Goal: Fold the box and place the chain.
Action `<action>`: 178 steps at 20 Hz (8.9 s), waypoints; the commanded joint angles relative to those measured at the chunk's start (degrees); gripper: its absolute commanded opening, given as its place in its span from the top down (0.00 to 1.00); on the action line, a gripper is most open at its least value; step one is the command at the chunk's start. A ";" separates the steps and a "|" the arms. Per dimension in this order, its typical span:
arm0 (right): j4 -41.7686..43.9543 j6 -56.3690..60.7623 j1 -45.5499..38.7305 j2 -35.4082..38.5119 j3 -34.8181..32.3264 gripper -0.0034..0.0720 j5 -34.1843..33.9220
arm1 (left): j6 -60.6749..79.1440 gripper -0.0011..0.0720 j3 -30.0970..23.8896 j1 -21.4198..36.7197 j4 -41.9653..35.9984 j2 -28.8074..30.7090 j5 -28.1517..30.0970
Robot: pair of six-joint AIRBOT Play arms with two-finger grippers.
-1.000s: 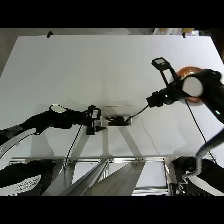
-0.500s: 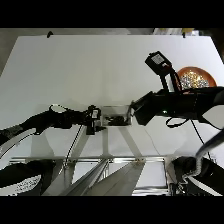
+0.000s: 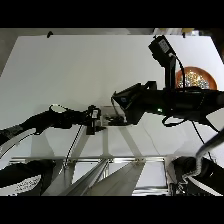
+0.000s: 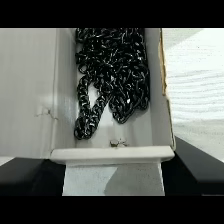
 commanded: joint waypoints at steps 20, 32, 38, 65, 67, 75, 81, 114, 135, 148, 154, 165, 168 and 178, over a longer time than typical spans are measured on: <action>4.42 -9.07 0.02 -10.84 0.04 0.94 6.60 | 0.00 0.80 0.04 0.02 0.02 0.02 0.02; -12.85 0.00 -0.11 -23.54 0.13 0.81 16.13 | 0.00 0.80 0.04 0.02 0.02 0.02 0.02; -11.37 -5.79 -5.33 -23.23 13.11 0.81 31.17 | 0.00 0.80 0.04 0.02 0.04 0.02 0.02; -0.96 -36.04 -11.47 -21.97 14.97 0.94 38.73 | 0.00 0.80 0.04 0.02 0.02 0.02 0.00; -1.77 -36.06 -10.29 -21.97 13.16 0.94 37.94 | 0.00 0.80 0.04 0.02 0.04 0.02 0.00; -8.74 -30.29 -3.91 -22.69 6.54 0.65 20.20 | 0.00 0.80 0.04 0.02 0.02 0.02 0.02; -11.45 -28.22 -1.07 -22.62 6.56 0.65 20.31 | 0.00 0.80 0.04 0.02 0.02 0.02 0.02; -9.33 -32.39 -6.78 -32.59 15.39 0.86 15.87 | 0.00 0.80 0.04 0.02 0.02 0.02 0.02; -5.66 -44.65 -0.52 -25.18 -0.90 0.62 14.80 | 0.00 0.80 0.04 0.02 0.02 0.02 0.02; -6.86 -46.56 -0.52 -25.20 -1.03 0.73 12.22 | 0.00 0.80 0.04 0.02 0.02 0.02 0.02; -6.82 -46.56 -0.50 -25.73 -1.40 0.83 11.50 | 0.00 0.80 0.04 0.02 0.02 0.02 0.02; -6.82 -46.56 -0.50 -25.42 -3.69 0.83 5.35 | 0.00 0.80 0.04 0.02 0.02 0.02 0.02; -6.82 -46.56 -0.52 -25.35 -3.69 0.83 5.33 | 0.00 0.80 0.04 0.02 0.02 0.02 0.02; -7.78 -46.53 -0.50 -25.57 -3.82 0.83 4.83 | 0.00 0.80 0.04 0.02 0.02 0.02 0.02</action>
